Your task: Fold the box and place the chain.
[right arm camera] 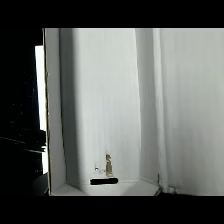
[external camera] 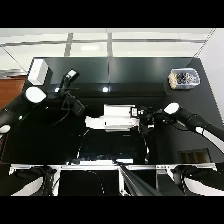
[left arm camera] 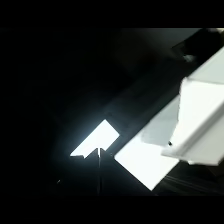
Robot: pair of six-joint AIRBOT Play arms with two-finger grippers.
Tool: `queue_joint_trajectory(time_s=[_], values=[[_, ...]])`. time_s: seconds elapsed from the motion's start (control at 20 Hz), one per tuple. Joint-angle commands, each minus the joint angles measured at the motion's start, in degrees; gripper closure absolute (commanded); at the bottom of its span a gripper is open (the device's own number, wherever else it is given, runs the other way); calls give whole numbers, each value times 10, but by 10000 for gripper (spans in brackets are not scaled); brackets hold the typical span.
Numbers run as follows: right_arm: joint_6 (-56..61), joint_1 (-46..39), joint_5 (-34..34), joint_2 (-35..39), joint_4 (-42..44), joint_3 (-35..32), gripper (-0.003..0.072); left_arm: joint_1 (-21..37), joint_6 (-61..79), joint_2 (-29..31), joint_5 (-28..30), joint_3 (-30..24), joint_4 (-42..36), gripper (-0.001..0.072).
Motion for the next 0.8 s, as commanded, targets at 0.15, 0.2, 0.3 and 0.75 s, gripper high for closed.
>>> queue_joint_trajectory(time_s=[0.15, 0.2, 0.3, 0.75], values=[[0, 1, 1, 0, 0, 0, 449, -10, 251, 38, -57, -75, -49, 373], [0, 0, 1, 0, 0, 0, 449, -21, 280, 37, -35, -75, -47, 104], [0, 0, 1, 0, 0, 0, 448, -40, 328, 37, 11, -75, -42, -5], [0, 1, 1, 0, 0, 0, 449, -124, 389, -44, 87, -62, -32, 3]])
